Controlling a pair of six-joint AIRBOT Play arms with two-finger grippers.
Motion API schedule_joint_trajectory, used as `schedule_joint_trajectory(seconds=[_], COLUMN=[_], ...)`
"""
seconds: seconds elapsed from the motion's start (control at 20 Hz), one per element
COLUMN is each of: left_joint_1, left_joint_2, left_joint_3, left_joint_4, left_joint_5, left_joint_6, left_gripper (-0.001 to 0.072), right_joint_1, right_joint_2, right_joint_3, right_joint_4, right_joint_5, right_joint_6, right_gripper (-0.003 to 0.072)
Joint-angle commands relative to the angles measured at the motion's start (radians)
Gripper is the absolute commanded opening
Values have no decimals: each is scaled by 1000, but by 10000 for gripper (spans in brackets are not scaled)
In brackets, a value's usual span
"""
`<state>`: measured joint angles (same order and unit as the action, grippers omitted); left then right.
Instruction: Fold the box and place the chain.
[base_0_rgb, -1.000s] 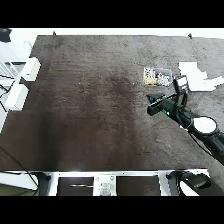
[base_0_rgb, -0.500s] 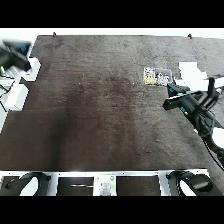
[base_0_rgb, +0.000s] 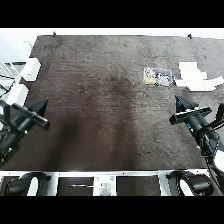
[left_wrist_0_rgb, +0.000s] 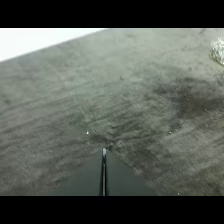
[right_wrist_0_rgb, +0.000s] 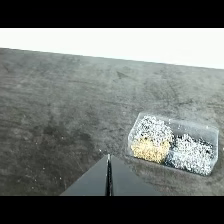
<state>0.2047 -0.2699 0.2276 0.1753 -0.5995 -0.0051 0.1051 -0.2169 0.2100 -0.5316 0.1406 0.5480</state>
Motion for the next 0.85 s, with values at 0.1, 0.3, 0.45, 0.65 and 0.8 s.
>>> schedule_joint_trajectory(seconds=[0.1,0.3,0.45,0.65,0.8], left_joint_1=[0,0,0,0,0], left_joint_2=[68,68,68,68,68], left_joint_3=[-78,-78,-78,-78,-78], left_joint_4=[4,5,4,4,4], left_joint_5=[-18,-22,-19,-19,-19], left_joint_6=[-41,-58,-58,-58,-57], left_gripper=[14,18,18,18,18], right_joint_1=[-3,-3,-2,-2,-2], right_joint_2=[34,33,33,33,33], right_joint_3=[-45,-46,-47,-47,-47], right_joint_4=[-47,-83,-82,-82,-82], right_joint_5=[-6,-17,-17,-17,-17], right_joint_6=[-6,-6,-6,-6,-6], right_gripper=[8,8,8,9,8])
